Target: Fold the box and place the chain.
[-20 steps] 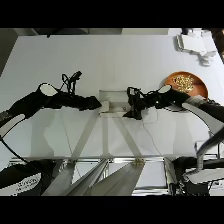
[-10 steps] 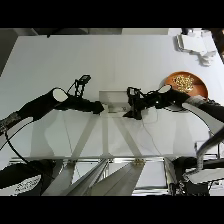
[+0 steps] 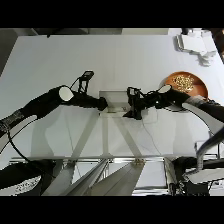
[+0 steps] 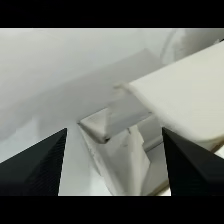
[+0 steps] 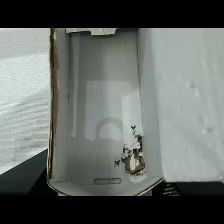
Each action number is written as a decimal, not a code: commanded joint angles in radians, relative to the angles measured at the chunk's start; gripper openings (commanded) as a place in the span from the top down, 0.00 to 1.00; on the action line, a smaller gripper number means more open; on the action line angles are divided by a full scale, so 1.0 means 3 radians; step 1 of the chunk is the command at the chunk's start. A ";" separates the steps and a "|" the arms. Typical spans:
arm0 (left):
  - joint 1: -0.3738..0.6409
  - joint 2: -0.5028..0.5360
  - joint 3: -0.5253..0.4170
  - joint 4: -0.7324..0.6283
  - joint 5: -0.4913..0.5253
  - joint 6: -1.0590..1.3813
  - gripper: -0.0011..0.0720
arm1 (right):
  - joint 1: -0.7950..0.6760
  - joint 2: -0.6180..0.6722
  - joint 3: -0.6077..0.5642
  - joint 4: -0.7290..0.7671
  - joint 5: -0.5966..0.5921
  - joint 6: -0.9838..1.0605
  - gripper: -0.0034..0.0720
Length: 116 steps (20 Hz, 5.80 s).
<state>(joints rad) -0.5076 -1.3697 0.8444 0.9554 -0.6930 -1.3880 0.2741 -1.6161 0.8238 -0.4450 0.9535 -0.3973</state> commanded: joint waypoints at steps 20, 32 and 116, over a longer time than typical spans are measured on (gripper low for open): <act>-0.0828 -0.0638 0.0725 0.1947 -0.0724 -0.3325 0.97 | 0.0003 -0.0001 0.0004 0.0001 0.0001 0.0000 0.33; -0.0828 -0.0408 0.0725 0.1902 -0.0931 -0.2889 0.31 | 0.0003 -0.0001 0.0004 0.0001 0.0001 0.0001 0.33; 0.0647 -0.0720 -0.0182 -0.1850 -0.0771 0.6354 0.84 | 0.0003 -0.0001 0.0004 0.0001 0.0001 0.0001 0.33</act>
<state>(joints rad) -0.3134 -1.5864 0.7895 0.4038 -0.9268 0.5167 0.2741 -1.6161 0.8242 -0.4442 0.9520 -0.3973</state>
